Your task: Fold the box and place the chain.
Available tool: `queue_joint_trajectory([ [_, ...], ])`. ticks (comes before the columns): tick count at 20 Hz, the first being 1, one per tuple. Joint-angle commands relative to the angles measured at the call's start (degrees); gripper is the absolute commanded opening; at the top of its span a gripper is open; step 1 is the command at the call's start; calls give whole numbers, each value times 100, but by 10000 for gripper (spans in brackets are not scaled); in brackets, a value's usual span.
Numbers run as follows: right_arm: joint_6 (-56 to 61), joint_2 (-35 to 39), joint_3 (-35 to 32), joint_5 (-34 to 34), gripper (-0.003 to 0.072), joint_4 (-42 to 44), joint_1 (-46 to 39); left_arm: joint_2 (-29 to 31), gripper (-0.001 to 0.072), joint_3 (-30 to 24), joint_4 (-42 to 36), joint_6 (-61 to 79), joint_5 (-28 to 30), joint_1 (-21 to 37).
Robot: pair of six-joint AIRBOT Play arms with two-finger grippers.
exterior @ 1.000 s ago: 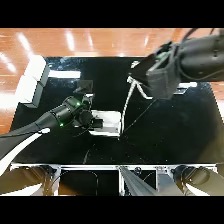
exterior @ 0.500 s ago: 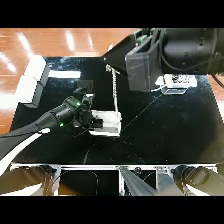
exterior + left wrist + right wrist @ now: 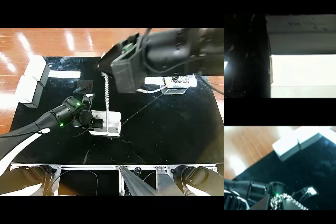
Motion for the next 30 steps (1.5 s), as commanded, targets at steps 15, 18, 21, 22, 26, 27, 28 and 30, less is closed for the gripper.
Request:
queue_joint_trajectory([
  [15,-188,-289,385,-304,34,101,-402,-4,31,2,2,7,4,-4],
  [18,-140,-337,382,479,34,98,-385,-4,31,2,2,7,7,-4],
  [21,168,-358,284,1211,43,107,-254,-4,31,2,2,4,7,-4],
  [22,243,-358,208,1320,43,68,-142,-4,31,2,0,7,-4,-4],
  [26,286,-358,-468,1226,43,20,343,-4,31,2,2,7,-4,-4],
  [27,321,-358,-719,1104,43,22,404,-4,31,2,4,7,-4,-4],
  [28,330,-358,-1003,964,43,24,444,-4,31,2,2,7,-4,-4],
  [30,393,-358,-1543,688,43,22,444,-4,31,2,4,9,2,-4],
])
